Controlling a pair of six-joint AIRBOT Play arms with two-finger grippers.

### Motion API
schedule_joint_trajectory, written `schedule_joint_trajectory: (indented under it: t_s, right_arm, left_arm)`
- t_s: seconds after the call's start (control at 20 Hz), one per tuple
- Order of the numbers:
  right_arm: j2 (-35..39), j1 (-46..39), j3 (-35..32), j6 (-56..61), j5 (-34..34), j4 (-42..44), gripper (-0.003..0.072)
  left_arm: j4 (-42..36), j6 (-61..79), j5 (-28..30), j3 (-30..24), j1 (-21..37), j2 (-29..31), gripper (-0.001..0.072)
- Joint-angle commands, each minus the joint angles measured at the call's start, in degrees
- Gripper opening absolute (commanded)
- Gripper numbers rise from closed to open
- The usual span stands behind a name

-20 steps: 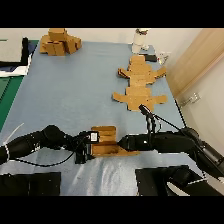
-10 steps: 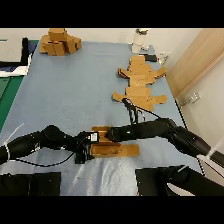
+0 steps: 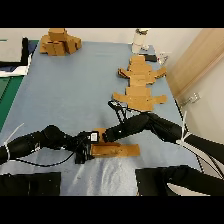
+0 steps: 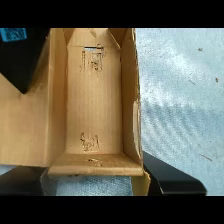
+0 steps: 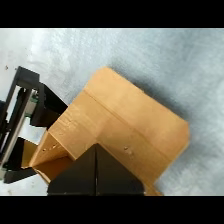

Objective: Fold the box.

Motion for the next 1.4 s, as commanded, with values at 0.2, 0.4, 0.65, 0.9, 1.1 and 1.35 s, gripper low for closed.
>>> schedule_joint_trajectory:
  t_s: [0.2, 0.4, 0.65, 0.9, 1.1, 1.35]
  right_arm:
    - [-1.11, 0.07, 0.15, -6.51, -0.57, -4.00, 0.0003]
    - [-1.18, 0.07, 0.13, -8.39, -1.33, -4.68, 0.0003]
    - [-0.07, 0.04, 0.35, -10.25, -2.29, -6.21, 0.0002]
    - [12.79, 0.00, 1.84, -4.26, -9.35, -17.84, 0.0002]
    - [23.56, 0.20, 0.79, -3.78, -22.62, -22.27, 0.0004]
    - [25.55, 2.71, -9.05, -21.33, -24.04, -22.29, 0.0583]
  left_arm:
    - [0.04, 0.02, 0.00, 0.02, 0.02, -0.02, 0.0598]
    - [0.02, 0.02, 0.00, 0.02, 0.02, -0.02, 0.0598]
    - [0.02, 0.02, -0.02, 0.02, 0.02, -0.02, 0.0598]
    - [0.02, 0.02, 0.00, 0.02, 0.00, -0.02, 0.0598]
    - [0.04, 0.02, 0.00, 0.02, 0.02, -0.02, 0.0598]
    - [0.02, 0.02, -0.02, 0.02, 0.00, -0.02, 0.0598]
